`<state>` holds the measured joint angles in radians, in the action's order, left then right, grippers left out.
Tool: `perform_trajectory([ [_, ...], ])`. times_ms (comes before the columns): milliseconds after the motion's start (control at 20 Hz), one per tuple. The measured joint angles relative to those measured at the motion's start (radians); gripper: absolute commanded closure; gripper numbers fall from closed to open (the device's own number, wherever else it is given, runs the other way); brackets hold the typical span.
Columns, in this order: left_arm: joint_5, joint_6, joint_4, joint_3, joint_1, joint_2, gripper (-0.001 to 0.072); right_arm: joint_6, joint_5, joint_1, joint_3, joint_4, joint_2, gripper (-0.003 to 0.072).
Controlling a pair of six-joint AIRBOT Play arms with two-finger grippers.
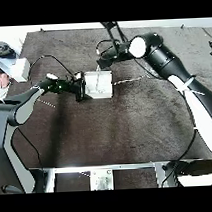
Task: Fold the box and place the chain.
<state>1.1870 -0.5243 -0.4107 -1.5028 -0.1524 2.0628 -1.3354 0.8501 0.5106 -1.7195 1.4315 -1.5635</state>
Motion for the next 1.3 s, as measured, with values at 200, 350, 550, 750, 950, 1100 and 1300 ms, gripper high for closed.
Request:
perform_trajectory([
  [200,0.000,0.000,0.000,0.000,0.000,0.000,0.0292,-0.018,0.013,-0.024,0.004,0.074,0.087,0.0678],
  [350,0.000,0.000,0.000,0.000,0.000,0.000,0.0292,-0.025,0.063,-0.029,0.005,0.095,0.155,0.0679],
  [550,0.000,0.000,0.000,0.000,0.000,0.000,0.0292,-0.023,0.095,0.000,0.005,0.057,0.174,0.0679],
  [750,0.000,0.000,0.000,0.000,0.000,0.000,0.0292,-0.020,0.084,0.055,0.006,0.035,0.117,0.0678],
  [950,0.000,0.000,0.000,0.000,0.000,0.000,0.0292,-0.018,0.082,0.085,0.006,0.018,0.019,0.0334],
  [1100,0.000,0.000,0.000,0.000,0.000,0.000,0.0292,-0.022,0.105,0.059,0.019,0.014,-0.030,0.0347],
  [1300,0.000,0.000,0.000,0.000,0.000,0.000,0.0292,-0.053,0.099,-0.053,0.134,0.006,-0.012,0.0346],
])
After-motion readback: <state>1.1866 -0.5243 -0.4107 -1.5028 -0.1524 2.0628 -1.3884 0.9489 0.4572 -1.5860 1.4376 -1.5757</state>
